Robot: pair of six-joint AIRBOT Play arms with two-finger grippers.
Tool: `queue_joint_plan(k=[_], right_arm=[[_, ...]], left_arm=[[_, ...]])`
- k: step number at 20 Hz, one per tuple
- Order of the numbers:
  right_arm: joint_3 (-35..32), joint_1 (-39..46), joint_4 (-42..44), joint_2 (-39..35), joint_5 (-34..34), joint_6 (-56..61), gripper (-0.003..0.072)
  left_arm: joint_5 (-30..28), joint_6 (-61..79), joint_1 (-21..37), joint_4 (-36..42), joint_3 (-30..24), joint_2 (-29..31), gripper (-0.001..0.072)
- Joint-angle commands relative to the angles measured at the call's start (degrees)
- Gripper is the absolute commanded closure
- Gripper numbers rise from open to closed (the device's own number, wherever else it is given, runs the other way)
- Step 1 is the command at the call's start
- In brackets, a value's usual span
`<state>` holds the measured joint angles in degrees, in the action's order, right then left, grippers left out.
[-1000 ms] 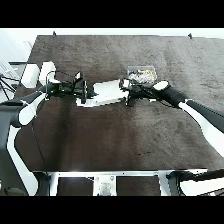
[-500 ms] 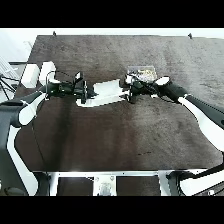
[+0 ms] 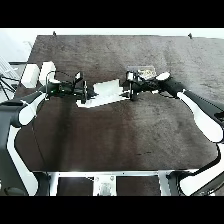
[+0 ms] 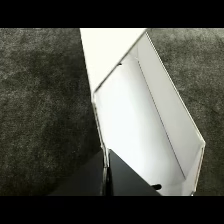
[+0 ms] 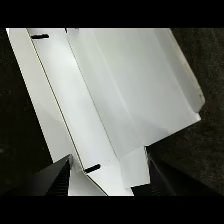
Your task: Fold the box and place the chain.
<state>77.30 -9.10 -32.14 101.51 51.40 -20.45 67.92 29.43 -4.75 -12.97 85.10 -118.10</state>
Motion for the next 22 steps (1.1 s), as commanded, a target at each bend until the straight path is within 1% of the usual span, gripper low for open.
queue_joint_plan(k=[1, 4, 7, 12, 18, 22], right_arm=[[2.82, 0.61, -1.38, 1.70, 2.54, 0.52, 0.0120], [4.55, 0.66, -1.57, 2.99, 3.17, 0.68, 0.0120], [7.48, 0.68, -1.64, 4.92, 5.31, 1.33, 0.0121], [11.50, 0.68, -5.44, 7.34, 8.96, 4.76, 0.0120], [12.28, 0.63, -5.42, 9.18, 11.72, 5.27, 0.0121], [12.26, 0.61, -5.44, 9.25, 15.21, 8.31, 0.0121]], left_arm=[[0.02, 0.02, 0.02, 0.00, 0.04, 0.00, 0.0689], [0.02, 0.02, 0.02, 0.00, 0.04, 0.00, 0.0689], [0.00, 0.02, 0.02, 0.00, 0.04, 0.00, 0.0688], [0.00, 0.02, 0.02, 0.00, 0.04, 0.00, 0.0689], [0.00, 0.02, 0.02, 0.11, 0.04, 0.00, 0.0689], [0.00, 0.02, 0.02, 0.11, 0.04, 0.00, 0.0689]])
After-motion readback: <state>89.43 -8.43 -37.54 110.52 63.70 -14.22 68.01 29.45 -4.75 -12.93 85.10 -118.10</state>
